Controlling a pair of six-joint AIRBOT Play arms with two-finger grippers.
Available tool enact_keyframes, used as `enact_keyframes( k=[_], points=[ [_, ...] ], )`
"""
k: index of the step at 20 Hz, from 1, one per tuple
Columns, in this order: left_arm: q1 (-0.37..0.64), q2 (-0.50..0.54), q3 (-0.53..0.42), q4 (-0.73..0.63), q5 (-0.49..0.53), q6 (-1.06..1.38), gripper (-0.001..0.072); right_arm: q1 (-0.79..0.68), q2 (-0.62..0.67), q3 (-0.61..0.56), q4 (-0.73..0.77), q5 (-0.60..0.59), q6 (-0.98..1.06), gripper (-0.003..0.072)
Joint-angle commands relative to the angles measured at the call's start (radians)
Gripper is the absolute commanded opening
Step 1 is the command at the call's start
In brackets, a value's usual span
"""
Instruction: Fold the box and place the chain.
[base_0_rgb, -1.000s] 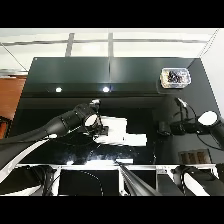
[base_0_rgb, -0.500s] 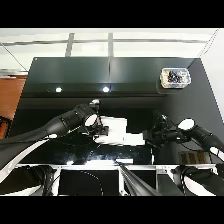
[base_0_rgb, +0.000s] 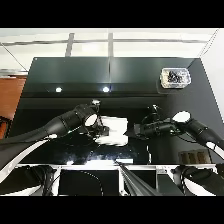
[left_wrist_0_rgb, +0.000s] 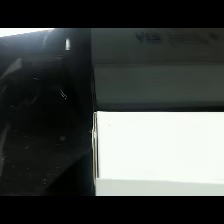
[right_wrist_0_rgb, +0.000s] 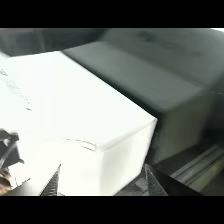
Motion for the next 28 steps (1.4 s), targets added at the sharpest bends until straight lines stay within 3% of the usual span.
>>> enact_keyframes(
  k=[1,4,8,9,12,16,19,20,21,22,27,28],
  points=[
    [0.0,0.0,0.001,0.001,0.0,0.001,0.0032,0.07,-0.001,0.05,-0.013,-0.065,0.038,0.0613],
    [0.0,0.0,0.001,0.001,0.0,0.001,0.0032,0.14,-0.001,0.081,-0.093,-0.11,0.152,0.0611],
    [0.0,0.0,0.001,0.001,0.005,0.001,0.0033,0.242,-0.001,0.161,-0.512,-0.121,0.558,0.061],
    [0.0,0.0,0.001,0.001,0.005,0.001,0.0032,0.276,-0.001,0.187,-0.589,-0.122,0.627,0.0579],
    [0.0,0.0,0.001,0.001,0.003,0.001,0.0033,0.367,-0.002,0.253,-0.758,-0.141,0.835,0.0555],
    [0.0,0.0,0.001,0.001,0.008,0.001,0.0033,0.459,-0.021,0.335,-0.993,-0.076,1.125,0.0552],
    [0.0,0.0,0.001,0.001,0.006,0.001,0.0034,0.511,-0.084,0.388,-1.036,-0.02,1.206,0.0536],
    [0.0,0.0,0.001,0.001,0.006,0.001,0.0034,0.526,-0.105,0.401,-1.038,-0.016,1.222,0.0417],
    [0.0,0.0,0.001,0.001,0.006,0.001,0.0033,0.542,-0.125,0.412,-1.04,-0.018,1.252,0.0416],
    [0.0,0.0,0.001,0.001,0.006,0.001,0.0034,0.556,-0.14,0.422,-1.043,-0.018,1.276,0.0367],
    [0.0,0.0,0.001,0.001,0.0,0.001,0.0034,0.58,-0.175,0.433,-1.057,-0.013,1.389,0.0365],
    [0.0,0.0,0.001,0.001,0.0,0.001,0.0034,0.581,-0.175,0.433,-1.057,-0.006,1.395,0.0285]
  ],
)
